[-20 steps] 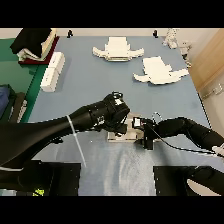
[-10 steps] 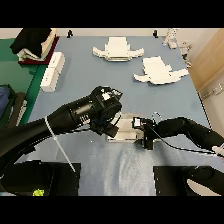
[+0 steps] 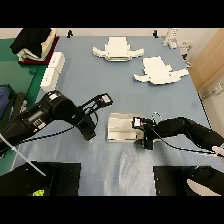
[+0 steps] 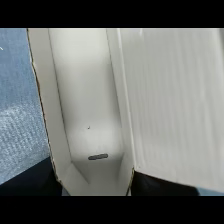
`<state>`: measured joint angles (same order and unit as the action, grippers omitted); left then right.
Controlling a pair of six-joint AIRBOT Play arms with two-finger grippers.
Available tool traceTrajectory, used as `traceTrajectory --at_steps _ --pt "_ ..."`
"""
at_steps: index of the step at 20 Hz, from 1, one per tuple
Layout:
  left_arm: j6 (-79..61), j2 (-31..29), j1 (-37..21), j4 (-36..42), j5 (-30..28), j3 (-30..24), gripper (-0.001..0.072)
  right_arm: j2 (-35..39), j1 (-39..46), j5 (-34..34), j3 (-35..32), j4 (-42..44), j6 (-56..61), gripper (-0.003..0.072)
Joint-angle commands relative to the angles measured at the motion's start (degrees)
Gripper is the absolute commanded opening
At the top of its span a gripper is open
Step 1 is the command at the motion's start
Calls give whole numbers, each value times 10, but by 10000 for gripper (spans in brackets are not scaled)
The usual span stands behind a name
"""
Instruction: Fold the box.
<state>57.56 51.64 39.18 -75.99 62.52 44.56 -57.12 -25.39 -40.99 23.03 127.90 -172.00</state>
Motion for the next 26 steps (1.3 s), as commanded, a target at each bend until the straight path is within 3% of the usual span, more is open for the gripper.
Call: traceTrajectory --at_steps 1,5,10,26 --pt "-288 -33 -93 154 -108 -94 685 0 0 0 0 0 0 407" --pt "-561 -12 -128 348 -192 -170 691 0 0 0 0 0 0 407" --pt "-766 83 -127 518 -210 -188 691 0 0 0 0 0 0 407" --pt "-815 158 -91 554 -229 -174 690 0 0 0 0 0 0 407"
